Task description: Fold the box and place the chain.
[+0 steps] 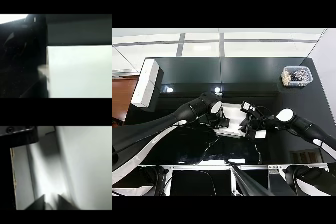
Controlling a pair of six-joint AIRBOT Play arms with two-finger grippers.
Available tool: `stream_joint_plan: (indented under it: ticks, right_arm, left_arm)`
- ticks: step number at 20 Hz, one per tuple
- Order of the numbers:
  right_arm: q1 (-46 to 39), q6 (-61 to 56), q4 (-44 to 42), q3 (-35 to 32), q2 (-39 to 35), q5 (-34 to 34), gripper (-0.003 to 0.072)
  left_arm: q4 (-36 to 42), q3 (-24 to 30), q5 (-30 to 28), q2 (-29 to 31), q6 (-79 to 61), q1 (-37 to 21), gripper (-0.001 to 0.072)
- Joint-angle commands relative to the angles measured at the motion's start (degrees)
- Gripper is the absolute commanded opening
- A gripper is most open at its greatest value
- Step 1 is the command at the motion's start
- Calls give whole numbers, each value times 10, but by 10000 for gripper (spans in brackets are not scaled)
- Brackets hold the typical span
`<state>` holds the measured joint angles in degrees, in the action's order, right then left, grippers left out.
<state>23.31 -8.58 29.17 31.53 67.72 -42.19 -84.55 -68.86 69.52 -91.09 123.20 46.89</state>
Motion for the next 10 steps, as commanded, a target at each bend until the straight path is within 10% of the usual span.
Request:
stream_joint_plan:
  ticks: [1,2,3,4,7,10]
  right_arm:
    - [0,-4,-10,0,2,-6,236]
    - [0,-13,-10,0,2,-6,361]
    - [0,-33,-9,0,2,-12,257]
    - [0,-52,-2,0,1,-24,2]
    - [-28,-219,47,1,-18,-112,17]
    - [-132,-437,193,43,-61,-337,16]
  left_arm:
    - [0,0,0,0,-2,0,28]
    - [0,0,0,0,-2,0,28]
    - [0,0,0,0,-2,0,28]
    - [0,0,0,0,-2,0,28]
    - [0,0,0,0,-2,0,28]
    - [0,0,0,0,-2,0,28]
